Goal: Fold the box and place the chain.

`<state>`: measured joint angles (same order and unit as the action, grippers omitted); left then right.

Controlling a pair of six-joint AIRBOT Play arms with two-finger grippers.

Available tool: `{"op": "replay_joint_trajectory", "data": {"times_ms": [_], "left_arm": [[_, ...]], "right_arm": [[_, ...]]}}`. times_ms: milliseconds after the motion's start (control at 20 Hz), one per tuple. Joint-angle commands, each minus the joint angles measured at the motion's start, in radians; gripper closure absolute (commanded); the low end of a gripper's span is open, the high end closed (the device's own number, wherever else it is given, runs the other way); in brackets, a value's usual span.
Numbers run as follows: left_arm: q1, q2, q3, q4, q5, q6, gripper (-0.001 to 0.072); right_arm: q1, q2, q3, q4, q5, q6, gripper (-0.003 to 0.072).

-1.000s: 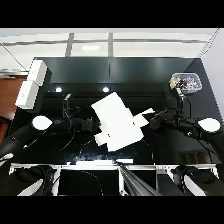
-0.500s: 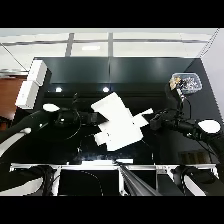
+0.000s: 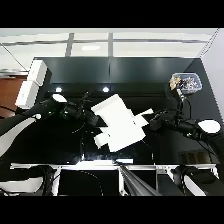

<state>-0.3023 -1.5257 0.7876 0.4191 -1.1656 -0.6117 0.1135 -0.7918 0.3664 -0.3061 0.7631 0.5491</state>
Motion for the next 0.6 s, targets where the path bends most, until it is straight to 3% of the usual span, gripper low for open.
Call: {"op": "replay_joint_trajectory", "data": {"times_ms": [0, 100, 150, 200, 450, 500, 550], "left_arm": [[0.001, -0.008, 0.010, 0.026, -0.018, 0.041, 0.0486], [0.001, -0.008, 0.010, 0.026, -0.017, 0.046, 0.0505], [0.001, -0.008, 0.010, 0.026, -0.018, 0.055, 0.0616], [0.001, -0.008, 0.010, 0.026, -0.019, 0.062, 0.0650], [0.006, -0.008, 0.011, 0.026, -0.022, 0.064, 0.0682], [0.009, -0.007, 0.012, 0.026, -0.023, 0.067, 0.0682], [0.009, -0.007, 0.017, 0.026, -0.026, 0.071, 0.0683]], "right_arm": [[0.001, 0.001, 0.000, -0.001, -0.001, 0.011, 0.0670], [0.001, 0.001, 0.000, -0.005, -0.001, 0.016, 0.0670], [0.001, 0.000, 0.000, -0.005, -0.001, 0.016, 0.0670], [0.001, 0.001, 0.000, -0.006, -0.001, 0.016, 0.0670], [0.001, 0.001, 0.000, -0.013, 0.000, 0.016, 0.0665], [0.000, 0.001, 0.000, -0.013, 0.000, 0.017, 0.0548], [-0.002, 0.001, 0.002, -0.013, 0.000, 0.017, 0.0208]]}}
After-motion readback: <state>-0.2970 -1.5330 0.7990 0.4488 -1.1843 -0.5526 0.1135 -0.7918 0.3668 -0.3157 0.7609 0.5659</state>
